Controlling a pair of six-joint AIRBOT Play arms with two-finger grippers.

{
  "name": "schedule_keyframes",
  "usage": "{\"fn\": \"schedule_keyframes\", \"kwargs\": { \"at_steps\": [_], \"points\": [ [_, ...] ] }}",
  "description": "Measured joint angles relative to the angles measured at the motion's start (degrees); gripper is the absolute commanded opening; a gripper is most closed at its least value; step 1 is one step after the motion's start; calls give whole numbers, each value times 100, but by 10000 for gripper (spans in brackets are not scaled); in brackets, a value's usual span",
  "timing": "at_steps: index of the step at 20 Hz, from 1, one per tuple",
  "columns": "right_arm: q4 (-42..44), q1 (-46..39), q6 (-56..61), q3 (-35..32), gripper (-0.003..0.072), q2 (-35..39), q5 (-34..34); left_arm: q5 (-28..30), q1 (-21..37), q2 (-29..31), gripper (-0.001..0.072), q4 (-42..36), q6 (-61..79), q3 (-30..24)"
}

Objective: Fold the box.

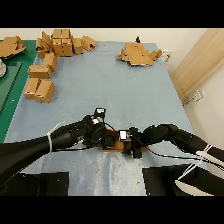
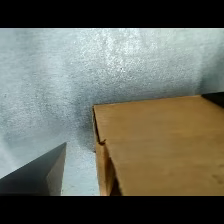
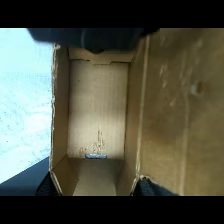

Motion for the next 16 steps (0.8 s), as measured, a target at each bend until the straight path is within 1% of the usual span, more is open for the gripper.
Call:
{"fn": "schedule_keyframes", "kwargs": {
  "at_steps": [4,9,10,11,12,14,16],
  "points": [
    [-2,0,0,0,495,0,4,-199,0,-232,534,9,107,271],
    [0,0,0,0,494,0,9,-286,0,-313,529,13,142,352],
    [0,0,0,0,494,0,11,-297,0,-317,392,13,146,361],
    [0,0,0,0,494,0,11,-286,0,-326,185,13,146,363],
    [0,0,0,0,494,0,11,-256,0,-328,36,11,146,367],
    [24,2,33,-2,494,-4,26,-234,11,-332,13,13,111,372],
    [20,0,20,-2,494,-4,24,-197,7,-332,10,-35,129,369]
  ]
}}
